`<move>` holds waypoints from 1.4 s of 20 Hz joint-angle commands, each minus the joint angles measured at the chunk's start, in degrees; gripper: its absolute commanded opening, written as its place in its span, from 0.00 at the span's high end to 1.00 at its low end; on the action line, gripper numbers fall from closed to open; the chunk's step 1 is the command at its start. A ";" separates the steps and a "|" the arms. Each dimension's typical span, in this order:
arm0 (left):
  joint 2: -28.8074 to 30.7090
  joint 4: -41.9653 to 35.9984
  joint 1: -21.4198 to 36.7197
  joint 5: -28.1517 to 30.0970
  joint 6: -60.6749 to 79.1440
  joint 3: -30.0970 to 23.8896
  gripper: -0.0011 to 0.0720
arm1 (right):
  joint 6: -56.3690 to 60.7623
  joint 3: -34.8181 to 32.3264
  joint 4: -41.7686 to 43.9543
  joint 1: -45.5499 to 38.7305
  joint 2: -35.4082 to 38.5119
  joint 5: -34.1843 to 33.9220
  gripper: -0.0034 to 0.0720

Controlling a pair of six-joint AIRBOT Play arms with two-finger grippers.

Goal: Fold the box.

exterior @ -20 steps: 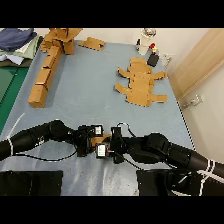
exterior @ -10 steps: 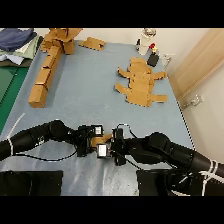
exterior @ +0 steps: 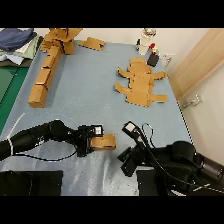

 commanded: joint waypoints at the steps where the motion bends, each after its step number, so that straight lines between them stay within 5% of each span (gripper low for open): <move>1: -0.02 0.02 0.00 0.00 0.00 0.07 0.41 | 20.22 -10.95 12.81 -0.17 5.01 16.13 0.95; 4: -0.02 0.02 0.00 0.00 0.00 0.07 0.41 | 23.87 -16.72 17.57 -0.07 3.78 39.12 0.95; 7: -0.02 0.02 0.00 0.00 0.00 0.07 0.41 | 25.38 -16.72 17.51 -0.11 1.27 46.05 0.95; 28: -0.02 0.02 0.00 0.00 0.00 0.07 0.41 | 25.40 -16.61 15.06 1.73 -8.66 47.60 0.95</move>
